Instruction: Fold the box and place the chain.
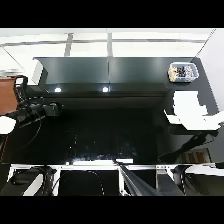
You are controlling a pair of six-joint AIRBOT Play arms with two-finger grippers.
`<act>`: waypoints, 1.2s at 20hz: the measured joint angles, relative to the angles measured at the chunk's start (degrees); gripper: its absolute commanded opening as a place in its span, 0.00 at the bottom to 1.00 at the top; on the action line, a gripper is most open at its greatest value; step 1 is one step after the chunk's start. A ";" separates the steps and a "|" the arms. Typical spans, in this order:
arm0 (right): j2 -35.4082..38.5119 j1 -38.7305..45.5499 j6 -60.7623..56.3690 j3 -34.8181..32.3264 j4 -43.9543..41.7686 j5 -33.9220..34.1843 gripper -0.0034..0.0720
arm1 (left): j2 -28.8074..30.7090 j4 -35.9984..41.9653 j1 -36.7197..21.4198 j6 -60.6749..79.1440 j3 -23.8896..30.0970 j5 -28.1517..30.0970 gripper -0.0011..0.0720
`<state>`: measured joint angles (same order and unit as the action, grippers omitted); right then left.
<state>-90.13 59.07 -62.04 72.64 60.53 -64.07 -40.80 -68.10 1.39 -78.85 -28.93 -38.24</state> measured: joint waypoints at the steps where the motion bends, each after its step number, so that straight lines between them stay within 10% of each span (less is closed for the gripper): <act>1: -2.16 -0.85 1.97 2.03 1.16 -3.08 0.98 | -0.55 0.22 0.04 0.00 0.00 -0.20 0.97; 4: -6.47 -5.20 7.26 6.05 8.22 -9.07 0.89 | -1.90 1.42 0.09 -0.02 0.00 -0.48 0.97; 7: -8.09 -8.57 10.64 7.58 12.63 -11.65 0.22 | -2.67 2.16 0.09 -0.02 0.00 -0.72 0.97; 9: -8.33 -9.90 11.80 8.02 14.38 -12.81 0.06 | -2.93 2.43 0.09 -0.02 0.00 -0.76 0.97; 17: 0.02 -12.48 13.09 4.74 2.82 -17.86 0.07 | -3.19 2.78 0.11 -0.02 0.00 -1.31 0.97; 24: 19.54 -22.03 16.13 -18.08 -17.55 -10.84 0.07 | -3.21 3.50 0.15 -0.02 0.00 -2.73 0.97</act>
